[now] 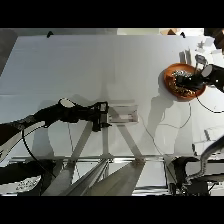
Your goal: Fold the box and place the chain.
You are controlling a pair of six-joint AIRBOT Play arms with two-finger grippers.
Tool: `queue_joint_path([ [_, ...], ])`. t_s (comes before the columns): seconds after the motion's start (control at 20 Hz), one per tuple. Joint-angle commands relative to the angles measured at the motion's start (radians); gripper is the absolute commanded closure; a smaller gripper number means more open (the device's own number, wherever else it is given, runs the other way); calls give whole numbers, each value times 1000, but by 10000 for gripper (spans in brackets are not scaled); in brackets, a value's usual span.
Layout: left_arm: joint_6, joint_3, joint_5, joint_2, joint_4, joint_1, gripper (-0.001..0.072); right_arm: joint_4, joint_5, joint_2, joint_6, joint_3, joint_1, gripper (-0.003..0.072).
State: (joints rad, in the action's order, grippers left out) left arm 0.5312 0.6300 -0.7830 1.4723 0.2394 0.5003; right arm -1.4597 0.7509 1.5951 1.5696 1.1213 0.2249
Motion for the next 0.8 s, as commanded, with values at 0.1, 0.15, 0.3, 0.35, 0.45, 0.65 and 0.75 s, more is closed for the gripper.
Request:
queue_joint_path([
  [0.1,0,0,0,0,0,0,497,-32,-3,-25,-8,1,1,633],
  [0.15,0,0,0,0,0,0,497,-42,-4,-49,-8,1,1,652],
  [0.3,0,0,0,0,0,0,497,-58,9,-137,-8,0,1,660],
  [0.35,0,0,0,0,0,0,497,-58,23,-166,-8,0,1,660],
  [0.45,0,0,0,0,0,0,497,-59,64,-229,-8,0,1,661],
  [0.65,0,0,0,0,0,0,497,-65,136,-385,-69,-35,-6,661],
  [0.75,0,0,0,0,0,0,497,-75,172,-491,-113,-95,-26,661],
])
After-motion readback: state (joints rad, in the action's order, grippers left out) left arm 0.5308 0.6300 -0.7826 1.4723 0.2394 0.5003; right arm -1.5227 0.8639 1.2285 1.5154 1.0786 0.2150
